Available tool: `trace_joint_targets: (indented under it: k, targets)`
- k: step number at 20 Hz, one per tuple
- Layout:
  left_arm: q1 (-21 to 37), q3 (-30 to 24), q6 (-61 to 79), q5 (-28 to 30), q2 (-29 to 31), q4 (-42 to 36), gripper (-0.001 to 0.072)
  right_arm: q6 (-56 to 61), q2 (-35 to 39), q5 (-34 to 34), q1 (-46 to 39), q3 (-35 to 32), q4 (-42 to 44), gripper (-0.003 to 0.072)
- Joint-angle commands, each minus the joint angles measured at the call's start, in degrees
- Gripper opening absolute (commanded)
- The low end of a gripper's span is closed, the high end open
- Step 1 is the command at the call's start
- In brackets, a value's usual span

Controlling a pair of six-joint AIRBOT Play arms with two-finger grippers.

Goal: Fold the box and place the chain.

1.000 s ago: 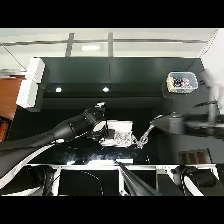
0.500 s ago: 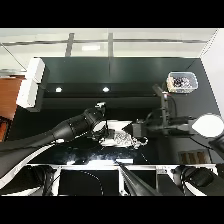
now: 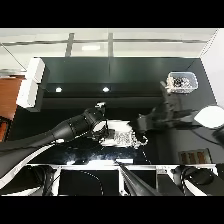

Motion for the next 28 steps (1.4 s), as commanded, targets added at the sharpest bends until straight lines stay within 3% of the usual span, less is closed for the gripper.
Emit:
trace_joint_targets:
  k: [1, 3, 5, 7, 9, 10, 11, 13, 17, 21, 28]
  targets:
    - [0.0, 0.0, 0.0, 0.0, 0.0, 0.0, 0.0031, -4.7, 3.4, 16.8, -12.0, 3.2, -15.8, 0.0500]
    - [0.0, 0.0, 0.0, 0.0, 0.0, 0.0, 0.0031, -7.4, 5.1, 22.1, -17.7, 2.9, -29.6, 0.0500]
    - [0.0, 0.0, 0.0, 0.0, 0.0, 0.0, 0.0031, -10.3, 6.2, 13.9, -21.0, -1.0, -32.5, 0.0500]
    - [0.0, 0.0, 0.0, 0.0, 0.0, 0.0, 0.0031, -18.6, 6.5, -2.3, -21.3, -8.9, -22.4, 0.0500]
    - [0.0, 0.0, 0.0, 0.0, 0.0, 0.0, 0.0031, -33.9, 6.5, -14.2, -21.2, -16.8, -4.8, 0.0501]
    - [0.0, 0.0, 0.0, 0.0, 0.0, 0.0, 0.0031, -43.0, 6.4, -15.9, -20.5, -19.8, 1.3, 0.0627]
    - [0.0, 0.0, 0.0, 0.0, 0.0, 0.0, 0.0031, -50.9, 6.4, -15.7, -19.2, -21.6, 3.1, 0.0673]
    - [0.0, 0.0, 0.0, 0.0, 0.0, 0.0, 0.0031, -64.9, 6.3, -13.0, -15.2, -24.2, 1.6, 0.0673]
    - [0.0, 0.0, 0.0, 0.0, 0.0, 0.0, 0.0031, -77.0, 2.1, -13.8, -5.4, -25.1, 0.3, 0.0672]
    - [0.0, 0.0, 0.0, 0.0, 0.0, 0.0, 0.0031, -85.2, -2.4, -20.5, 0.6, -25.1, 0.8, 0.0672]
    - [0.0, 0.0, 0.0, 0.0, 0.0, 0.0, 0.0031, -91.6, -4.1, -15.6, 0.9, -25.1, 2.8, 0.0673]
